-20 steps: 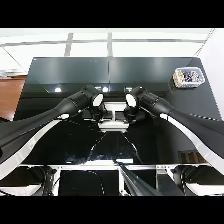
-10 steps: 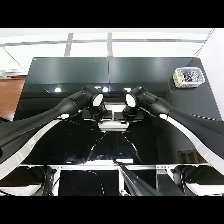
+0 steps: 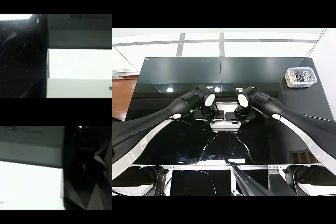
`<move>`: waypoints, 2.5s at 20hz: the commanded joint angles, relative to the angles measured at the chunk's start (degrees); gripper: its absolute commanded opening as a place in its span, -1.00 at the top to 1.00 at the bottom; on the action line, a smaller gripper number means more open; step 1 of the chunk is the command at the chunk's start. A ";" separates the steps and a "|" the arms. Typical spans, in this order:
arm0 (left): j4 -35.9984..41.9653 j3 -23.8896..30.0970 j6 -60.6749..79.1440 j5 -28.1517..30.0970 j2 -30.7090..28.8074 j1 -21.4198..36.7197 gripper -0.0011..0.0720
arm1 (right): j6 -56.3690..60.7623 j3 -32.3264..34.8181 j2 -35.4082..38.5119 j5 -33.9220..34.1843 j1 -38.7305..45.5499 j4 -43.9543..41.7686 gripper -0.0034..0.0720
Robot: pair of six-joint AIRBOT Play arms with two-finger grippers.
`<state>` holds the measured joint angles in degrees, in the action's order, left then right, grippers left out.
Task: Fold the box and place the chain.
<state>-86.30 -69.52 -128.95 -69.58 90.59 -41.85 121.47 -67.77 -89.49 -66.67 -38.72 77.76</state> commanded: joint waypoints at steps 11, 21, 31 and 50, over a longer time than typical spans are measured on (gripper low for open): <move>0.02 -0.02 -0.11 -0.07 0.02 0.02 0.90 | -22.27 -0.07 24.15 -9.77 7.87 1.70 0.07; 0.04 -0.02 -0.09 -1.01 0.02 0.26 0.90 | -14.71 2.08 22.32 22.51 35.04 25.70 -1.00; 0.00 -0.02 -0.09 -1.25 0.02 0.37 0.90 | 5.29 -21.09 -5.90 19.06 54.01 1.86 -1.00; 0.02 -0.02 -0.09 -1.11 0.02 0.37 0.90 | 6.01 -28.52 -17.94 10.75 55.84 -9.66 -0.83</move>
<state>-86.28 -69.52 -128.99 -70.78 90.59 -41.52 128.16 -96.27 -107.18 -54.59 17.12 67.90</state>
